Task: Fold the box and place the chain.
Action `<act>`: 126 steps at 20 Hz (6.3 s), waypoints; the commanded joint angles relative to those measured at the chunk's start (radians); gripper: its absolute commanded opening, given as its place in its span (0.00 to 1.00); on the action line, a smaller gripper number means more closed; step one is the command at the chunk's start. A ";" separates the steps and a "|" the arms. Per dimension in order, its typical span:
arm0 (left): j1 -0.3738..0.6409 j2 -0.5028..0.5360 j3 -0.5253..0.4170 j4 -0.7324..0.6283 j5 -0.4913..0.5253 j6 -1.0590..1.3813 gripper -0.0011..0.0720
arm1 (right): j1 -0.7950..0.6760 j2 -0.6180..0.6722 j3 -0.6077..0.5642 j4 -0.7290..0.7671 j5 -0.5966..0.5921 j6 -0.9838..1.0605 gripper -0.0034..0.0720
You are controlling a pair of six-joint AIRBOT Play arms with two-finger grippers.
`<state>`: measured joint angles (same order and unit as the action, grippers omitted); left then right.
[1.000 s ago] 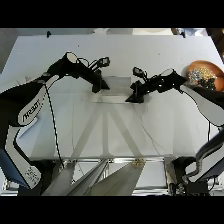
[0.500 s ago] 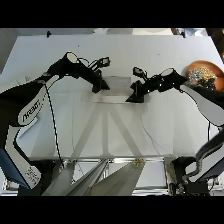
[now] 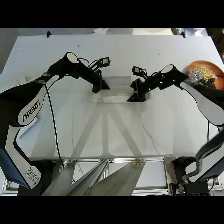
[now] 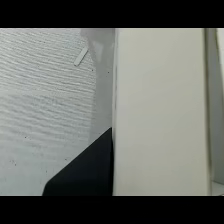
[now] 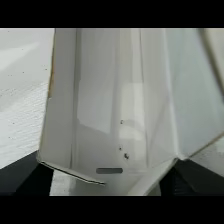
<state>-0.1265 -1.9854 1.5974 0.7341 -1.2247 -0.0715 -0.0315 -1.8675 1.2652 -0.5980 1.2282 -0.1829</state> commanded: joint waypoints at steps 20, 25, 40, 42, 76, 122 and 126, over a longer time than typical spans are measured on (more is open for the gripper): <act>0.000 0.000 0.000 0.000 -0.002 0.001 0.03 | 0.056 -0.088 0.091 -0.098 0.028 0.132 0.82; 0.000 0.000 0.000 0.000 -0.002 0.001 0.03 | 0.053 -0.089 0.091 -0.103 0.030 0.132 0.79; 0.000 0.000 0.000 0.000 -0.002 0.001 0.03 | 0.053 -0.089 0.091 -0.102 0.041 0.131 0.80; 0.000 0.000 0.000 0.000 -0.002 0.000 0.03 | 0.053 -0.089 0.091 -0.103 0.041 0.131 0.80; 0.082 0.162 0.000 0.098 -0.122 -0.034 0.68 | 0.053 -0.089 0.091 -0.102 0.040 0.131 0.80; 0.064 0.263 -0.111 0.379 -0.032 -0.211 0.53 | 0.053 -0.089 0.091 -0.102 0.040 0.131 0.80; 0.056 0.261 -0.291 0.286 0.080 -0.014 0.61 | 0.053 -0.089 0.091 -0.102 0.040 0.131 0.80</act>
<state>-0.0677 -1.7237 1.4097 1.0637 -1.2205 -0.2222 0.0223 -1.9560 1.3567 -0.7006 1.2686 -0.0525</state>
